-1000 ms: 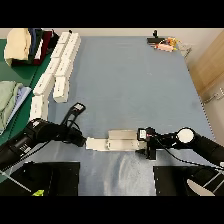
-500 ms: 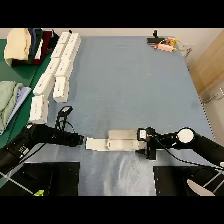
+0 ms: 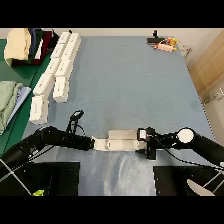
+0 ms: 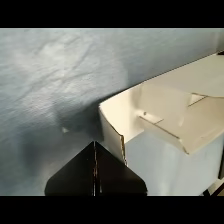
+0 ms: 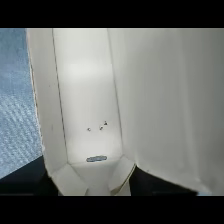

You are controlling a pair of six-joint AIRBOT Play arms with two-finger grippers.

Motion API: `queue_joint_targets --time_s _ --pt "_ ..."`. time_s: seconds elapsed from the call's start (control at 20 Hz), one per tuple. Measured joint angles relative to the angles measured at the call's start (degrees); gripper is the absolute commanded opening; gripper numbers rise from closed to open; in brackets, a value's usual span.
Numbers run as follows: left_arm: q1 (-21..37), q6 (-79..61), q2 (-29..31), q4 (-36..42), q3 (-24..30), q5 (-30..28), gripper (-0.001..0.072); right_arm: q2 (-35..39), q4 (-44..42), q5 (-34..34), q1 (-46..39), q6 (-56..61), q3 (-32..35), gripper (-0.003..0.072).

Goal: Fold the box.

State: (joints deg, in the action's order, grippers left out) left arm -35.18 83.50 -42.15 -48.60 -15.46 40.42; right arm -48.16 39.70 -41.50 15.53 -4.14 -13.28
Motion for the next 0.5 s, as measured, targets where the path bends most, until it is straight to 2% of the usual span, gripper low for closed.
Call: queue_joint_targets --time_s 0.15,0.5 --pt "-1.70 -0.37 -0.37 1.29 -0.81 -1.75 0.0015 0.00 -0.02 0.02 0.00 0.00 0.00 0.0507" --pt "-2.56 -0.57 -0.57 2.34 -2.05 -0.46 0.0015 0.00 0.00 0.02 0.00 -0.02 0.00 0.0506"
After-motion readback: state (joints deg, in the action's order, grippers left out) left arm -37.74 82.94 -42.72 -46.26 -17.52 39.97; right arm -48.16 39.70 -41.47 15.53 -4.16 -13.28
